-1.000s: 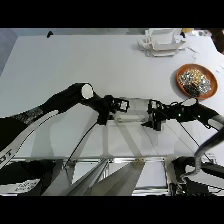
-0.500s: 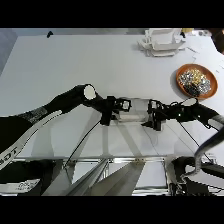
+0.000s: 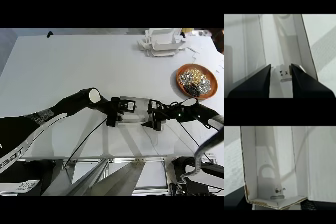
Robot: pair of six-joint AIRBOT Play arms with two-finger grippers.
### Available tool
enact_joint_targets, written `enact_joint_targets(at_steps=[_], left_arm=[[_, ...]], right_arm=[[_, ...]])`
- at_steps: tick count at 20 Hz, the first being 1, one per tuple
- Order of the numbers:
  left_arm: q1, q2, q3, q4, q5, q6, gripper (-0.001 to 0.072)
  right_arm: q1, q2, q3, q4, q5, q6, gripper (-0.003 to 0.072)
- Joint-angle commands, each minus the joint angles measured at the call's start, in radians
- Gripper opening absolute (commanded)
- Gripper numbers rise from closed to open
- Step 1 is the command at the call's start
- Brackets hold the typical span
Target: Fold the box and place the chain.
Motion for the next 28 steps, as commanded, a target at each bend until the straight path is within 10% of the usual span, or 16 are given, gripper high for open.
enact_joint_targets(at_steps=[1,4,7,14,19,28], left_arm=[[-0.008,-0.001,0.0,-0.002,-0.026,-0.001,0.0283],[0.001,0.029,0.0,0.013,-0.07,-0.011,0.0488],[0.034,0.087,0.0,0.033,-0.086,-0.14,0.0483],[0.185,0.302,0.0,0.208,-0.306,-0.744,0.0005],[0.301,0.315,-0.027,0.206,-0.362,-1.139,0.0006],[0.317,0.034,-0.115,-0.034,-0.258,-1.211,0.0004]], right_arm=[[0.0,0.001,0.0,0.0,0.0,0.002,0.0396],[0.0,0.001,0.0,0.0,0.0,0.002,0.0396],[0.0,0.001,0.0,0.0,0.0,0.002,0.0396],[0.0,0.001,0.0,0.0,0.0,0.002,0.0396],[0.0,0.001,0.0,0.0,0.0,0.002,0.0396],[0.0,0.001,0.0,0.0,0.0,0.002,0.0396]])
